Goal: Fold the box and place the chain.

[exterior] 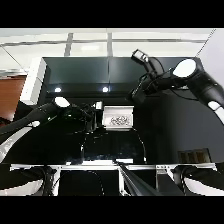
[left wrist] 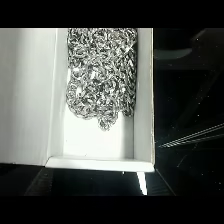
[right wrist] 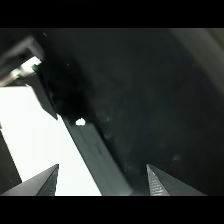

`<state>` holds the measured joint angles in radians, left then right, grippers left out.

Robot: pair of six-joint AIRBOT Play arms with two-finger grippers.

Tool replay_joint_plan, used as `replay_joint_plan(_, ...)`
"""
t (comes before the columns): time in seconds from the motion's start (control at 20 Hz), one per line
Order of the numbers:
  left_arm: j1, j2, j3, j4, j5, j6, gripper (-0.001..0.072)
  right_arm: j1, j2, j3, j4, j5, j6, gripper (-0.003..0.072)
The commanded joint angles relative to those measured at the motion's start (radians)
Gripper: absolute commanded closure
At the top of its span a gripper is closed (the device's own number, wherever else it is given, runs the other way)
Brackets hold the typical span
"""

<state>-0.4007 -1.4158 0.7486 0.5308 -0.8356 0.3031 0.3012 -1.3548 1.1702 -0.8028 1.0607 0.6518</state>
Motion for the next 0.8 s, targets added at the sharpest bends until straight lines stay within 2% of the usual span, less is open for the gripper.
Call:
replay_joint_plan(0.0,0.000,-0.001,0.001,0.000,0.000,0.000,0.0218,0.034,-0.072,-0.043,0.005,0.088,-0.049,0.0095)
replay_joint_plan(0.1,0.000,-0.001,0.001,0.000,0.000,0.000,0.0218,0.066,-0.071,-0.042,0.005,0.191,-0.069,0.0095)
replay_joint_plan(0.2,0.000,-0.001,0.001,0.000,0.000,0.000,0.0218,0.079,-0.067,-0.042,0.005,0.238,-0.069,0.0095)
replay_joint_plan(0.6,0.000,-0.001,0.001,0.000,0.000,0.000,0.0218,0.092,-0.068,-0.042,-0.026,0.208,-0.089,0.0095)
replay_joint_plan(0.7,0.000,-0.001,0.001,0.000,0.000,0.000,0.0219,0.092,-0.068,-0.043,-0.028,0.182,-0.092,0.0255)
replay_joint_plan(0.75,0.000,-0.001,0.001,0.000,0.000,0.000,0.0219,0.092,-0.068,-0.043,-0.029,0.171,-0.092,0.0262)
